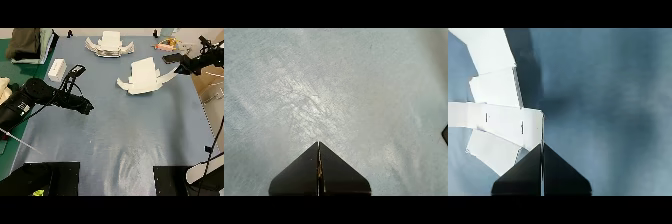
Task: Fold the box.
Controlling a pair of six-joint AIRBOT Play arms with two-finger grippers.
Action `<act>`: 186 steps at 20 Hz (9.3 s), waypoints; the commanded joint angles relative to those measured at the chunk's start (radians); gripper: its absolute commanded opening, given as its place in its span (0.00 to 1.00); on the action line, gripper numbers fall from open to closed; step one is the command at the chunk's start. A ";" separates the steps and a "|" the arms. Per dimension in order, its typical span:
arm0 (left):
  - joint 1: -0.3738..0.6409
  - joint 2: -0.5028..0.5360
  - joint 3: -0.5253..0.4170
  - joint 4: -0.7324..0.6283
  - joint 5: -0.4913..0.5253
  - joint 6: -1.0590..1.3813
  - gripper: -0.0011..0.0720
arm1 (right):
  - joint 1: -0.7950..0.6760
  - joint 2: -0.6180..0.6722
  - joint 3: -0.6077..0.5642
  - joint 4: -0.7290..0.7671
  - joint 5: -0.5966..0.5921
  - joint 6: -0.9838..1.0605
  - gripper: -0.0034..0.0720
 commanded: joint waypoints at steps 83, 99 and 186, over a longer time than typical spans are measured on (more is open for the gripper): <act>0.005 -0.573 0.103 -0.393 -0.339 0.475 0.03 | 0.509 1.024 -1.419 0.145 -0.331 -0.179 0.05; -0.034 -0.486 0.109 -0.496 -0.264 0.690 0.02 | 0.509 1.026 -1.249 -0.382 -0.418 0.277 0.29; -0.430 -0.002 -0.458 -0.624 0.436 1.334 0.03 | 0.800 1.028 -1.213 -0.413 -0.186 0.597 0.05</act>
